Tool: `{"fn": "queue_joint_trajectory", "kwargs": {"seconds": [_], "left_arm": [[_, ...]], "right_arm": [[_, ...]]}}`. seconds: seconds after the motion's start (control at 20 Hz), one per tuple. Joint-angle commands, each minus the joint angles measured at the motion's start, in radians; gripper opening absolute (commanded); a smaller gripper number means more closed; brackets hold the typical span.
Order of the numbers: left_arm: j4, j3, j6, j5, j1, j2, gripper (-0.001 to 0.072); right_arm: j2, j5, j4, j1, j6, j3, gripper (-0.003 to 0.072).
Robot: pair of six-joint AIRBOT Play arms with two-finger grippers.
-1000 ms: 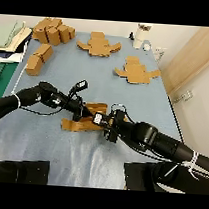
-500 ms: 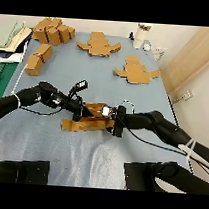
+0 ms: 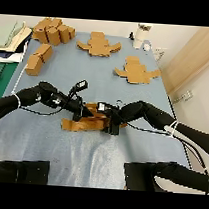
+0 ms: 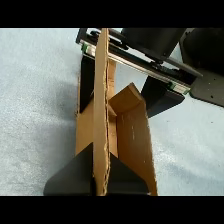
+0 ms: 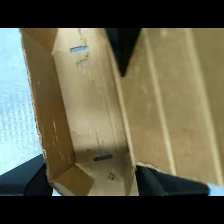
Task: Fold the box.
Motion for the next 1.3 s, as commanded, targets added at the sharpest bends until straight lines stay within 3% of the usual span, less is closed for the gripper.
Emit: {"fn": "queue_joint_trajectory", "kwargs": {"seconds": [0.0,0.95,1.05,1.25], "left_arm": [[0.0,0.0,0.0,0.001,0.0,-0.001,0.0013],[0.0,0.0,0.0,0.0,0.0,-0.001,0.0012],[0.0,0.0,0.0,0.0,0.0,-0.001,0.0013],[0.0,0.0,0.0,0.0,0.0,-0.001,0.0013]], "right_arm": [[-0.021,-0.04,0.008,-0.003,0.019,0.008,0.0712],[-0.022,-0.01,0.0,0.01,0.019,0.008,0.0692],[-0.022,-0.01,-0.004,0.01,0.019,0.008,0.0523],[-0.022,-0.011,-0.035,0.01,0.019,0.007,0.0516]]}}
